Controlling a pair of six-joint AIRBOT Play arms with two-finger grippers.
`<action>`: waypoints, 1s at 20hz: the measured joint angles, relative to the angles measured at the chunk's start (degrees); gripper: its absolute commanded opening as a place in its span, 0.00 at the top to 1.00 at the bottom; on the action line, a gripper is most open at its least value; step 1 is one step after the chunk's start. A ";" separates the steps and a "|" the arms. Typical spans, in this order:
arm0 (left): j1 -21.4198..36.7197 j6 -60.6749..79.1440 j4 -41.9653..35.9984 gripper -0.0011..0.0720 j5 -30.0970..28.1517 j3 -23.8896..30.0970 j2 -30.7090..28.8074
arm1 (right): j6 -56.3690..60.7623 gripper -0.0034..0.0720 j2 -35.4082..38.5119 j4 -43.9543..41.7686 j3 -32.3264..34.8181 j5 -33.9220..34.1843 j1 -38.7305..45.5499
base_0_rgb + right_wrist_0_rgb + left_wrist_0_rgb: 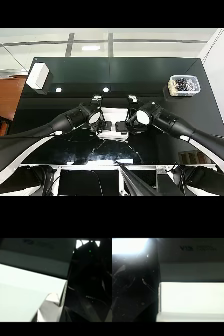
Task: Fold the box and place the chain.
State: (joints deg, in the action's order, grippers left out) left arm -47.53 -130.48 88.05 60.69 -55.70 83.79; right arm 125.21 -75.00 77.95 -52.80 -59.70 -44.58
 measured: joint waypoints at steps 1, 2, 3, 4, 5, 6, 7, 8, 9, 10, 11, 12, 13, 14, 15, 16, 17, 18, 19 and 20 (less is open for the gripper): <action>0.00 0.00 0.00 0.95 0.00 0.00 0.00 | 0.50 0.48 -0.26 0.02 0.00 0.09 -0.11; 0.00 0.00 0.00 0.95 0.00 0.00 0.00 | 0.90 0.54 -0.46 0.15 0.00 0.22 -0.17; 0.00 0.00 0.00 0.95 0.00 0.00 0.00 | 1.31 0.55 -0.61 0.28 0.00 0.26 -0.24; 0.00 0.00 0.00 0.95 0.00 0.00 0.00 | 1.73 0.55 -0.72 0.44 0.00 0.33 -0.33; 0.00 0.00 0.00 0.95 0.00 0.00 0.00 | 1.92 0.61 -0.79 0.68 0.00 0.35 -0.33; 0.00 0.00 0.00 0.95 0.00 0.00 0.00 | 2.10 0.64 -0.83 0.85 0.00 0.35 -0.35; 0.00 0.00 0.00 0.95 0.00 0.00 0.00 | 2.19 0.64 -0.90 1.22 0.00 0.31 -0.37; 0.00 0.00 0.00 0.95 0.00 0.00 0.00 | 2.36 0.64 -0.94 1.36 0.00 0.39 -0.39; 0.00 0.00 0.00 0.95 0.00 0.00 0.00 | 2.58 0.64 -0.94 1.38 0.00 0.39 -0.39; 0.00 0.00 0.00 0.95 0.00 0.00 0.00 | 2.84 0.64 -0.94 1.49 0.00 0.39 -0.39; 0.00 0.00 0.00 0.95 0.00 0.00 0.00 | 3.13 0.64 -0.98 1.66 0.00 0.42 -0.39; 0.00 0.00 0.00 0.95 0.00 0.00 0.00 | 3.34 0.64 -1.09 1.79 0.00 0.48 -0.39; 0.00 0.00 0.00 0.95 0.00 0.00 0.00 | 3.45 0.64 -1.20 1.86 0.00 0.48 -0.39; 0.00 0.00 0.00 0.95 0.00 0.00 0.00 | 3.58 0.64 -1.44 1.99 0.00 0.50 -0.39; 0.00 0.00 0.00 0.95 0.00 0.00 0.00 | 3.63 0.64 -1.62 2.23 -0.02 0.48 -0.44; 0.00 -0.02 0.00 0.95 0.00 0.00 0.00 | 3.67 0.64 -1.84 2.25 -0.07 0.52 -0.52; 0.00 0.00 0.00 0.95 0.00 0.00 0.00 | 3.82 0.64 -2.08 2.54 -0.31 0.31 -0.72; 0.00 0.00 0.00 0.95 0.00 0.00 0.00 | 3.85 0.64 -2.43 2.89 -0.72 -0.02 -1.01; 0.02 0.00 0.00 0.95 -0.02 0.00 0.00 | 3.85 0.64 -2.95 3.61 -1.49 -0.61 -1.40; 0.00 0.00 0.00 0.95 -0.02 0.00 0.00 | 3.85 0.64 -3.54 4.50 -2.36 -1.38 -1.77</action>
State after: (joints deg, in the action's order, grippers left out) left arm -47.53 -130.48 88.05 60.66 -55.70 83.79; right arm 129.05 -78.54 82.46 -55.16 -61.08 -46.35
